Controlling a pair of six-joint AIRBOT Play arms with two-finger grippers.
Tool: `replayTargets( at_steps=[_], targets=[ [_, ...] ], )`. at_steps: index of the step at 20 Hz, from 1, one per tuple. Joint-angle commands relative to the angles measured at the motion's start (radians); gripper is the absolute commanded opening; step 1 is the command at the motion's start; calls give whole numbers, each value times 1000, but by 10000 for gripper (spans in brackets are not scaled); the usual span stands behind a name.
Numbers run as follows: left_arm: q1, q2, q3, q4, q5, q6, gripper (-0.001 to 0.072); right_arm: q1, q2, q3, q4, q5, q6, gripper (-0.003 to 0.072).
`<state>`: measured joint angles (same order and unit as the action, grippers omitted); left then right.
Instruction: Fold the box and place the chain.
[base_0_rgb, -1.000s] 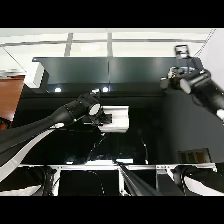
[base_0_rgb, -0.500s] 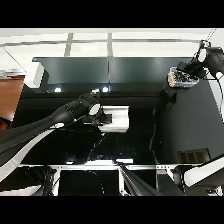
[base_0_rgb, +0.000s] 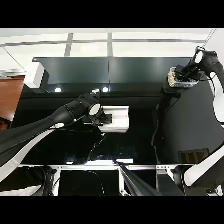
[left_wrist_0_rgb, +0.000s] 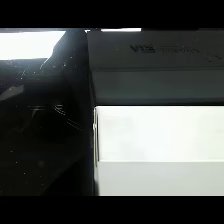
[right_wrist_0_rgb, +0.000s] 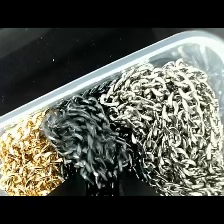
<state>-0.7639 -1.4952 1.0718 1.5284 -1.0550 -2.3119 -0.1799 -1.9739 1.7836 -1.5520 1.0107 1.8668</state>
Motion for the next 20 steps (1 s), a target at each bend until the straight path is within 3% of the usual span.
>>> replayTargets(
  at_steps=[1, 2, 7, 11, 15, 17, 20],
  targets=[
    [1, 0, 0, 0, 0, 0, 26, -1, -8, 55, 3, 60, -20, 51],
    [1, 0, 0, 0, 0, 0, 26, -1, -6, 90, 3, 93, -46, 10],
    [1, 0, 0, 0, 0, 0, 26, -1, 22, 286, 7, 259, -169, 10],
    [1, 0, 0, 0, 0, 0, 26, -1, 168, 290, 17, 281, -278, 10],
    [1, 0, 0, 0, 0, 0, 26, 0, 377, 288, 165, 279, -317, 10],
    [1, 0, 0, 0, 0, 0, 26, 11, 481, 262, 279, 344, -364, 10],
    [1, 0, 0, 0, 0, 0, 26, 56, 636, 166, 365, 534, -423, 10]
  ],
)
